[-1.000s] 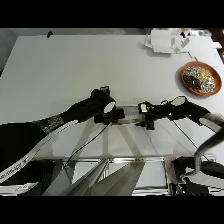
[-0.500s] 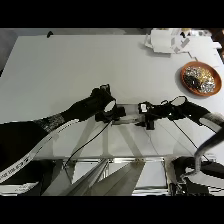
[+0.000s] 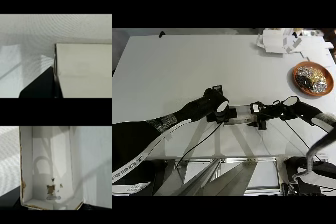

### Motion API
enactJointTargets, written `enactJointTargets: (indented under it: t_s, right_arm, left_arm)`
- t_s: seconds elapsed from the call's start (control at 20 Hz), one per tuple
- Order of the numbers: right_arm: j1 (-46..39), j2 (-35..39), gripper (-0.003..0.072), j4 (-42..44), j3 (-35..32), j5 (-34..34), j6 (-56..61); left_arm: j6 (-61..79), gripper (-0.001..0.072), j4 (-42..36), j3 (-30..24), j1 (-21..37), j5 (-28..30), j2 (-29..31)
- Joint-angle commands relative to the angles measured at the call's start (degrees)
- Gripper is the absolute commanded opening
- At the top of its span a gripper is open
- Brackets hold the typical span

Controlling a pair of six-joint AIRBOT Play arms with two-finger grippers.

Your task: Fold the box and place the chain.

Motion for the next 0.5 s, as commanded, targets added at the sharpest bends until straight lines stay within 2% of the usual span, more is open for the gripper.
enactJointTargets:
  t_s: [0.0, 0.05, 0.1, 0.15, 0.25, 0.45]
  right_arm:
    - [0.0, 0.02, 0.0411, 0.04, -0.02, 0.02, 0.13]
    - [0.0, 0.02, 0.0411, 0.04, -0.02, 0.02, 0.13]
    - [0.0, 0.02, 0.0411, 0.04, -0.02, 0.02, 0.13]
    - [0.0, 0.02, 0.0411, 0.04, -0.02, 0.02, 0.13]
    - [0.0, 0.02, 0.0411, 0.04, -0.04, 0.02, 0.11]
    - [0.0, 0.02, 0.0411, 0.04, -0.02, 0.0, 0.13]
  left_arm:
    - [-0.07, 0.002, 0.37, 0.07, -0.02, 0.28, -0.04]
    - [-0.02, 0.0083, 0.46, 0.07, -0.04, 0.22, 0.0]
    - [0.13, 0.0211, 0.42, 0.07, -0.02, -0.02, 0.09]
    - [0.13, 0.0298, 0.42, 0.07, 0.04, -0.42, 0.37]
    - [0.48, 0.0296, 0.98, 0.07, 0.48, -0.61, 1.97]
    - [9.92, 0.029, 0.61, 0.04, 1.55, -2.1, 6.84]
